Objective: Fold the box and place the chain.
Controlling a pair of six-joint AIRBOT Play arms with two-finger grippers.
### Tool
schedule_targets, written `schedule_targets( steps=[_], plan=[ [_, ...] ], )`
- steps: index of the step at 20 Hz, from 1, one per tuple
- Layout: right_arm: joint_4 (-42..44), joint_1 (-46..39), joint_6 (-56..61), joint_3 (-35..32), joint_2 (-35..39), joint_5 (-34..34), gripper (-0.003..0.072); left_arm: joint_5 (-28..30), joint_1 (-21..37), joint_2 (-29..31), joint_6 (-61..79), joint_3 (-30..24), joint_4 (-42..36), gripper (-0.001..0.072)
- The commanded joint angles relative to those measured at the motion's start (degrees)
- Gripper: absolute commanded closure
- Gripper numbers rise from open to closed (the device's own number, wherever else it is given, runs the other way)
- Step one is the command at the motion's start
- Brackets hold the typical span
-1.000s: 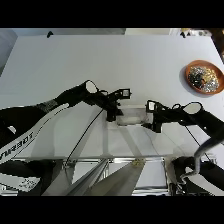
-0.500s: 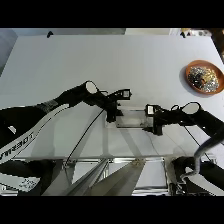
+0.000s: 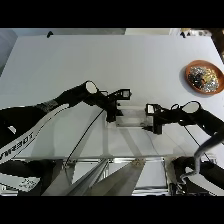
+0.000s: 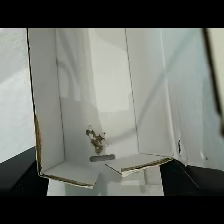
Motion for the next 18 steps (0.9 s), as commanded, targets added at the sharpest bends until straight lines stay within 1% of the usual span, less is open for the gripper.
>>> schedule_targets(
  steps=[1, 3, 5, 7, 8, 9, 10, 11, 18],
  plan=[
    [0.55, 0.07, -2.05, 0.0, -1.68, -0.24, 0.0052, 0.02, 0.02, 0.04, 0.11, 0.04, -0.04, 0.0702],
    [0.48, 0.07, -2.03, 0.0, -2.56, -1.22, 0.0054, 0.0, 0.02, 0.04, 0.11, 0.04, -0.07, 0.0702],
    [-0.04, 0.07, -2.08, 0.0, -3.17, -1.27, 0.0167, 0.02, 0.02, 0.04, 0.11, 0.04, -0.07, 0.0702],
    [-0.22, 0.07, -1.99, 0.0, -3.19, -2.12, 0.0173, 0.02, 0.02, 0.04, 0.11, 0.04, -0.07, 0.0702],
    [-0.22, 0.07, -1.99, 0.0, -3.19, -2.21, 0.0225, 0.02, 0.02, 0.04, 0.11, 0.04, -0.07, 0.0702],
    [-0.22, 0.07, -1.99, 0.0, -3.19, -2.08, 0.0317, 0.02, 0.02, 0.04, 0.11, 0.04, -0.04, 0.0702],
    [-0.24, 0.07, -2.01, 0.0, -3.19, -2.1, 0.0338, 0.02, 0.02, 0.04, 0.11, 0.04, -0.07, 0.0702],
    [-0.28, 0.07, -1.99, 0.0, -3.19, -2.1, 0.0374, 0.02, 0.02, 0.04, 0.11, 0.04, -0.07, 0.0702],
    [-0.15, 0.07, -1.97, 0.0, -3.1, -2.14, 0.0371, 0.02, 0.02, 0.04, 0.11, 0.04, -0.07, 0.0702]
  ],
)
